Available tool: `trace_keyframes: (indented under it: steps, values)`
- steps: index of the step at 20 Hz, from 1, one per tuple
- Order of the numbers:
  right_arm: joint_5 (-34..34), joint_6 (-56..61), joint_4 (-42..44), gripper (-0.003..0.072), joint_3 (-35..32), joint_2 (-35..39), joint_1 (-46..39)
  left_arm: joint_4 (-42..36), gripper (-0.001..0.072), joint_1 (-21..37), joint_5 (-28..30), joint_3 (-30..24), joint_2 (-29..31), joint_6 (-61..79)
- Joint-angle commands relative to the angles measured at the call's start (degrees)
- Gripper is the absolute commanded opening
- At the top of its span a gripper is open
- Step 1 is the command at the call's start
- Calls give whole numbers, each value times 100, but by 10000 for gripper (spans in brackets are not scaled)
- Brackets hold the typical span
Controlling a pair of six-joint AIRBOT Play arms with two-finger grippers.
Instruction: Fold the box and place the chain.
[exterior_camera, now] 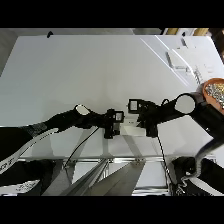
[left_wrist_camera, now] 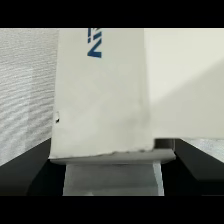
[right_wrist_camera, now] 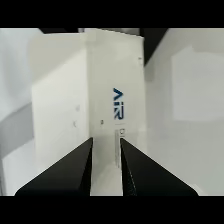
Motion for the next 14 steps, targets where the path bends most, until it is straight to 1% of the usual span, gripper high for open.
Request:
trace_keyframes:
  steps: [1,4,5,6,8,14]
  values:
    - [-190,-31,-2,204,-219,267,271,0,275,-2,0,4,4,0]
    - [-409,-48,-122,218,-529,560,295,0,275,-2,0,4,4,0]
    - [-450,-44,-210,261,-577,581,295,0,275,-2,0,4,4,0]
    - [-481,-26,-319,279,-597,581,295,0,275,-2,0,4,4,0]
    - [-586,-26,-442,279,-599,581,295,0,275,-2,0,2,4,0]
    - [-844,-28,-455,273,-599,592,295,0,275,-2,0,4,4,0]
